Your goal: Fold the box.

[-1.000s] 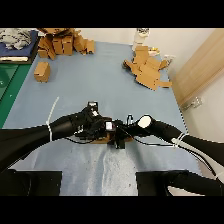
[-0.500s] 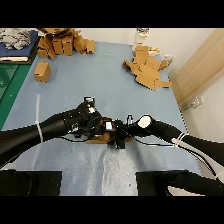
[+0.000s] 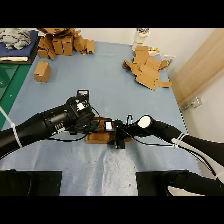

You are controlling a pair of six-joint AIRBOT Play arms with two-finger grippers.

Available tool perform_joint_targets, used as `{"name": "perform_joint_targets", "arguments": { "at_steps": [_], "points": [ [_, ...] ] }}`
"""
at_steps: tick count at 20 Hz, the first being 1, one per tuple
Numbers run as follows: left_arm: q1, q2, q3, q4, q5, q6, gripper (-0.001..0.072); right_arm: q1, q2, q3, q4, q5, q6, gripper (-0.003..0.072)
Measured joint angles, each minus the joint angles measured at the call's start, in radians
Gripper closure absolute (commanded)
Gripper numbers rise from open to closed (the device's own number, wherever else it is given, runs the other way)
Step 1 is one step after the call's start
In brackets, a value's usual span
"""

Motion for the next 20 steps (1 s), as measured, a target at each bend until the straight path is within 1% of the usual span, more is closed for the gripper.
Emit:
{"name": "perform_joint_targets", "arguments": {
  "at_steps": [3, 5, 7, 8, 9, 11, 13, 15, 16, 18, 20],
  "points": [
    [-0.001, 0.013, 0.0, 0.031, -0.061, 0.044, 0.0697, 0.0, 0.0, 0.0, 0.0, -0.001, 0.0, 0.0181],
    [0.0, 0.026, -0.005, 0.058, -0.077, 0.116, 0.0698, 0.0, 0.0, 0.0, 0.0, -0.001, 0.0, 0.0181],
    [0.025, 0.051, -0.023, 0.05, -0.061, 0.234, 0.0698, 0.0, 0.0, 0.0, 0.0, -0.002, 0.0, 0.0181],
    [0.057, 0.069, -0.04, 0.021, -0.039, 0.321, 0.0698, 0.0, 0.0, 0.0, 0.0, -0.002, 0.0, 0.0181],
    [0.098, 0.086, -0.06, -0.034, -0.014, 0.429, 0.0698, 0.0, 0.0, 0.0, 0.0, -0.002, 0.0, 0.0181],
    [0.21, 0.117, -0.104, -0.212, 0.04, 0.732, 0.0697, 0.0, 0.0, 0.0, 0.0, -0.002, 0.0, 0.0181],
    [0.371, 0.128, -0.143, -0.418, 0.075, 1.081, 0.0696, 0.0, 0.0, 0.0, 0.0, -0.002, 0.0, 0.0181],
    [0.507, 0.119, -0.164, -0.551, 0.108, 1.354, 0.0697, 0.0, 0.0, 0.0, 0.0, -0.002, 0.0, 0.0181],
    [0.566, 0.11, -0.171, -0.6, 0.142, 1.473, 0.0698, 0.0, 0.0, 0.0, 0.0, -0.002, 0.0, 0.0181],
    [0.642, 0.094, -0.188, -0.664, 0.228, 1.672, 0.0699, 0.0, 0.0, 0.0, 0.0, -0.002, 0.0, 0.0181],
    [0.678, 0.085, -0.229, -0.756, 0.303, 1.897, 0.0698, 0.0, 0.0, 0.0, 0.0, -0.001, 0.0, 0.0181]
  ]
}}
